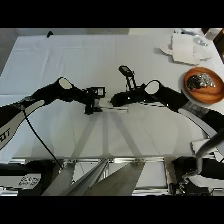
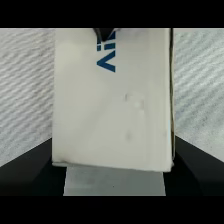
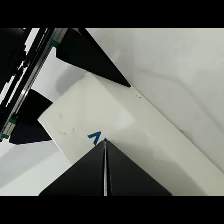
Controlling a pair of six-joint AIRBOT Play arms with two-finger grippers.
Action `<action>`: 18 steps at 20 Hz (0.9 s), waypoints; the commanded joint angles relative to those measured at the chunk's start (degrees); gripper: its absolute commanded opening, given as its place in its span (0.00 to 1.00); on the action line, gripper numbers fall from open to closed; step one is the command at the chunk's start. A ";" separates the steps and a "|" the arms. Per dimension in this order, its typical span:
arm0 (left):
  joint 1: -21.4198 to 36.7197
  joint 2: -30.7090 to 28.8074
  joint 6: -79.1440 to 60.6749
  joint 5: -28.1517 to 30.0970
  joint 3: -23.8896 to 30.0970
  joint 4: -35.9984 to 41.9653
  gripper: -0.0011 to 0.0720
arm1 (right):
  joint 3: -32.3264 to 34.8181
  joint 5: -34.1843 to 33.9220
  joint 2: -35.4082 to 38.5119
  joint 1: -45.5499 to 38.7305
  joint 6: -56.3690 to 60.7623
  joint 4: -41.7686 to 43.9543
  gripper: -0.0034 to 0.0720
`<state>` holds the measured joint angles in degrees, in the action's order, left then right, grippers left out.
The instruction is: Fold the box and place the chain.
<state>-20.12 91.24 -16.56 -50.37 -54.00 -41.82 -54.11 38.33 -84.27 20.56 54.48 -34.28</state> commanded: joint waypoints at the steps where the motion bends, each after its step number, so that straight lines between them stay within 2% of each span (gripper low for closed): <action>1: 0.02 0.00 -0.02 0.00 -0.02 -0.02 0.39 | 0.04 1.53 -1.11 1.29 -0.96 1.79 0.06; 10: 0.00 0.00 -0.02 0.00 -0.02 -0.02 0.39 | 0.17 0.57 -0.63 2.95 -1.01 1.22 0.06; 15: 0.00 0.00 -0.02 0.00 -0.02 -0.02 0.39 | 0.17 -2.64 5.09 2.86 -0.98 -4.31 0.06; 18: 0.00 0.00 -0.02 0.00 -0.02 -0.02 0.39 | 0.20 -1.01 8.61 2.19 -0.98 -6.64 0.06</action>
<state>-20.12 91.24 -16.47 -50.41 -54.00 -41.85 -53.89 37.17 -78.56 23.27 53.47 -38.17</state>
